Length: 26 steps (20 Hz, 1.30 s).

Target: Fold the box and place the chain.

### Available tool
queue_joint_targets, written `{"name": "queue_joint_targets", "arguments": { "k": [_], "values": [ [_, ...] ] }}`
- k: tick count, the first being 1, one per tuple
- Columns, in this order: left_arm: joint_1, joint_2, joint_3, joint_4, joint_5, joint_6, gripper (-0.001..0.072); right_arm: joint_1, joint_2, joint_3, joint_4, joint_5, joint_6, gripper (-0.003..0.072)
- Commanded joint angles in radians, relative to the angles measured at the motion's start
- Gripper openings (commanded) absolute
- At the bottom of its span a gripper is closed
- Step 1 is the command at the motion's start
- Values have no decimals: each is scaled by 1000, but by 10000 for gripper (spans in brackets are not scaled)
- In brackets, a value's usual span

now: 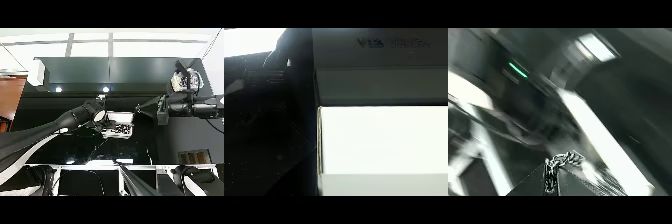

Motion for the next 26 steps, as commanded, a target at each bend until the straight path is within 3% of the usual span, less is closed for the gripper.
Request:
{"name": "queue_joint_targets", "arguments": {
  "k": [1,3,6,10,11,12,13,20,26],
  "values": [
    [0,0,0,0,0,0,32,-4,4,17,170,15,21,12],
    [0,0,0,0,0,0,32,11,-6,-2,126,-1,37,12],
    [0,0,0,0,0,0,32,104,-38,-55,-74,-133,163,13],
    [0,0,0,0,0,0,32,236,-113,-108,-92,-259,180,15],
    [0,0,0,0,0,0,32,242,-124,-108,-107,-278,193,70],
    [0,0,0,0,0,0,32,237,-124,-107,-138,-300,216,206],
    [0,0,0,0,0,0,32,216,-121,-98,-171,-307,251,208],
    [0,0,0,0,0,0,32,-117,-48,-21,-429,-59,299,207],
    [1,1,13,-37,9,-19,32,-179,-49,-21,-489,-36,302,207]
  ]
}}
